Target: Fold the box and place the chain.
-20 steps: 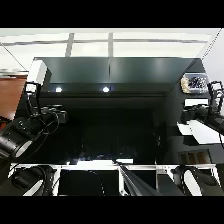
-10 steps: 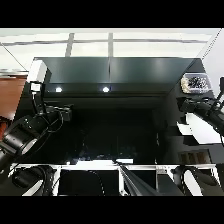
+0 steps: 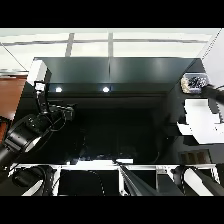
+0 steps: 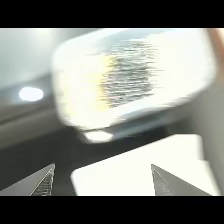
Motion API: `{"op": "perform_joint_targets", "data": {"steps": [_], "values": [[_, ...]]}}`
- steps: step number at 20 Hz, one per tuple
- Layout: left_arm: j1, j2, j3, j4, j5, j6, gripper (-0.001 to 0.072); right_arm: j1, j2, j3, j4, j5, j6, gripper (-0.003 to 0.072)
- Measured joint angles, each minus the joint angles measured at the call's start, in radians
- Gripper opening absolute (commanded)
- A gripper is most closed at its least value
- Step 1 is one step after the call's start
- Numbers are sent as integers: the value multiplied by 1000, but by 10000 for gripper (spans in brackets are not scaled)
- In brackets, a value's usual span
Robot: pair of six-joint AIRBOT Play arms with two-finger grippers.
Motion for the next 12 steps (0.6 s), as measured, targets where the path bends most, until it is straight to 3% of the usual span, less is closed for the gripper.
{"op": "perform_joint_targets", "data": {"steps": [6, 12], "values": [[-1, -1, 0, -1, 2, 0, 710, -296, -285, 324, -169, 249, 149, 709], [-1, -2, 0, -2, 3, 0, 710, -460, -515, 497, -200, 505, 35, 708]]}}
